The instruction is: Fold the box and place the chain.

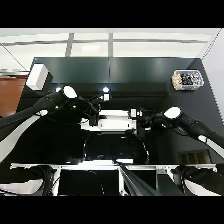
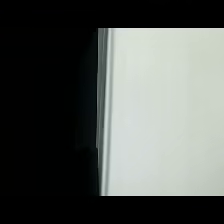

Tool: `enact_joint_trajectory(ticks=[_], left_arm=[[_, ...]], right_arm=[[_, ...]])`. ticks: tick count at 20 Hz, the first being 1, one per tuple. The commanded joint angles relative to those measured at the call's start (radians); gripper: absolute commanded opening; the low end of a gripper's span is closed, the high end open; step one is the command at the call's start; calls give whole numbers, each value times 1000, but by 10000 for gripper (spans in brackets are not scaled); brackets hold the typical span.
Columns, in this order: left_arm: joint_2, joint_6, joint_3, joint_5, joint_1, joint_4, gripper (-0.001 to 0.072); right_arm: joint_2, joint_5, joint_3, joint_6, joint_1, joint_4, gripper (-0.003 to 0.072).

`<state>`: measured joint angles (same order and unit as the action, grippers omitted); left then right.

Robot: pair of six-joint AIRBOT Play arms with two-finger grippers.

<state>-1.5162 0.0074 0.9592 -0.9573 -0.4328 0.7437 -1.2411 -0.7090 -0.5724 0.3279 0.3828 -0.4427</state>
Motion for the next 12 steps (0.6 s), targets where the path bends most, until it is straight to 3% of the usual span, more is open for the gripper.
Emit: enact_joint_trajectory(ticks=[1,12], left_arm=[[-1,-14,0,7,-2,-1,25],[-1,-14,0,8,-2,-1,26]], right_arm=[[-8,10,0,-6,8,-30,705],[-47,36,0,-8,19,-38,704]])
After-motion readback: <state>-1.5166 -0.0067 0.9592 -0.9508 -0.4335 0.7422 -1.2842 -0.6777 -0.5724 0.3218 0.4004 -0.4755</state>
